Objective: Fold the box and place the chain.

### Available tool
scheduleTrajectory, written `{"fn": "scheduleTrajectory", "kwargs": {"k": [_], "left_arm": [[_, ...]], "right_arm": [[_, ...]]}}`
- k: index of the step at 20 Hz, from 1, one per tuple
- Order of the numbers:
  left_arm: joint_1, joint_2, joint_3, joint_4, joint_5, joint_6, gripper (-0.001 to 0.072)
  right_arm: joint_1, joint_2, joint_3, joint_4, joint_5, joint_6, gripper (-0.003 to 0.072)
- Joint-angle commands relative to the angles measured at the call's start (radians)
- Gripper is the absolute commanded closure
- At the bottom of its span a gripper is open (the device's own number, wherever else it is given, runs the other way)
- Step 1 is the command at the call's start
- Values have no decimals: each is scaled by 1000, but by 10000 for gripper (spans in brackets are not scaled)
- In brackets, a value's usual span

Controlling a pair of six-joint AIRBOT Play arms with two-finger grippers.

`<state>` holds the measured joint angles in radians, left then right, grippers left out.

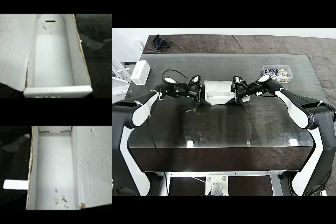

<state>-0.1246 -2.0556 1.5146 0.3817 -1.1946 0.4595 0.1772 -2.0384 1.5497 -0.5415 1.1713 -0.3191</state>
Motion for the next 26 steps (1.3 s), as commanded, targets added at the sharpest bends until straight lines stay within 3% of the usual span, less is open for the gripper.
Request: {"fn": "scheduleTrajectory", "kwargs": {"k": [1,7,10,11,12,26], "left_arm": [[-11,-8,1,-5,7,15,-11],[-14,-8,1,-9,11,21,-11],[-14,-8,1,-9,18,21,25],[-14,-8,1,-8,17,22,238],[-14,-8,1,-8,17,32,358],[-14,-8,1,-9,28,31,354]], "right_arm": [[0,-1,0,0,0,0,178],[0,-1,0,0,0,0,178],[0,-1,0,0,0,0,178],[0,-1,0,0,0,0,178],[0,-1,0,0,0,0,178],[1,-1,0,0,0,0,178]]}}
